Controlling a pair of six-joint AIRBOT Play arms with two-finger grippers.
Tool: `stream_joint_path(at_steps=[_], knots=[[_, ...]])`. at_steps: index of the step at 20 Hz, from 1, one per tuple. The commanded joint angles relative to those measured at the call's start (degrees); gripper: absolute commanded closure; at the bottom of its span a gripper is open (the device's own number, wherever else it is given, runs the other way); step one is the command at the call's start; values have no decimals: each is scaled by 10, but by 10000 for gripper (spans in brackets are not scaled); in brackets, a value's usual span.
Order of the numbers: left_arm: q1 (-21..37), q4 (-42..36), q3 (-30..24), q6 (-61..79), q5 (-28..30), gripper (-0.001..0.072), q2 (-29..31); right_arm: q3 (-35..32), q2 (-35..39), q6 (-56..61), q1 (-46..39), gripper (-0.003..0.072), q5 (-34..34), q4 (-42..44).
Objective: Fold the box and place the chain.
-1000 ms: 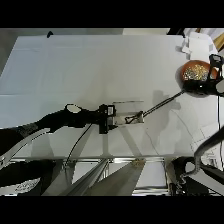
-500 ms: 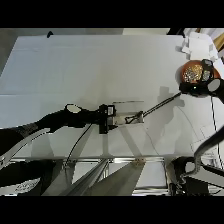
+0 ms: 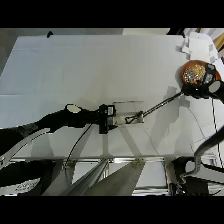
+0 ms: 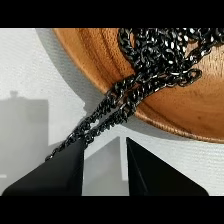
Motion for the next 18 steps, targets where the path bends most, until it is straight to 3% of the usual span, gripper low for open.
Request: stream_joint_path(at_steps=[1,5,14,16,18], knots=[[0,0,0,0,0,575,0,1,-2,2,-2,473,-28,-4],[0,0,0,0,0,575,0,1,-9,2,-2,514,-43,-5],[0,0,0,0,0,575,0,1,-41,2,-2,524,-68,-5],[0,0,0,0,0,575,0,1,-40,2,-2,672,-54,-5],[0,0,0,0,0,575,0,1,-33,1,-2,674,-34,-5]])
